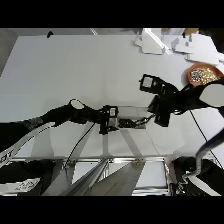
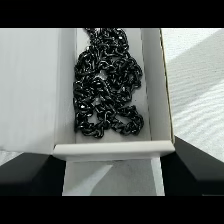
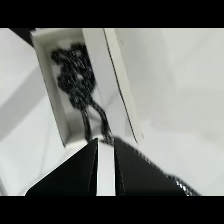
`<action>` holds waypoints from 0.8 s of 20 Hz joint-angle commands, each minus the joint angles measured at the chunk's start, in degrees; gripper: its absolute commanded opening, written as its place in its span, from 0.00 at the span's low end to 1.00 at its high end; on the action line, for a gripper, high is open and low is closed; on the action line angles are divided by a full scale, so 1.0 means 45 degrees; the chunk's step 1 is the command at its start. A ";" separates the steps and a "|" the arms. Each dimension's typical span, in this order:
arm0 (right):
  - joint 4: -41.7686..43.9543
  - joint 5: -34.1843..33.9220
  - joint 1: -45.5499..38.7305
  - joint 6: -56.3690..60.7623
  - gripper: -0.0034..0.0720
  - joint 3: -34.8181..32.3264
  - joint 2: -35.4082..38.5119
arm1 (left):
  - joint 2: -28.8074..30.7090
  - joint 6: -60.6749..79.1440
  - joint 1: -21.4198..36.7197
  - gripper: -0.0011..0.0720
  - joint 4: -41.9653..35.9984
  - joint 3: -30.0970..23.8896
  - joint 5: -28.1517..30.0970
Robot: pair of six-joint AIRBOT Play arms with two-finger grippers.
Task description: Fold the box and place the chain.
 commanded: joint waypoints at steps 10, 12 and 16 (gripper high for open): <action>0.1928 -0.4206 -0.2244 -0.6771 0.23 -0.4284 -0.1613 | 0.0010 0.0005 0.0005 0.20 0.0005 0.0010 0.0005; 0.2025 -0.4362 -0.2244 -0.7553 0.34 -0.4284 -0.2273 | 0.0010 0.0005 0.0005 0.20 0.0005 0.0010 0.0005; 0.2662 -0.4726 -0.2244 -0.9083 0.35 -0.4284 -0.3045 | 0.0010 0.0005 0.0005 0.20 0.0005 0.0010 0.0010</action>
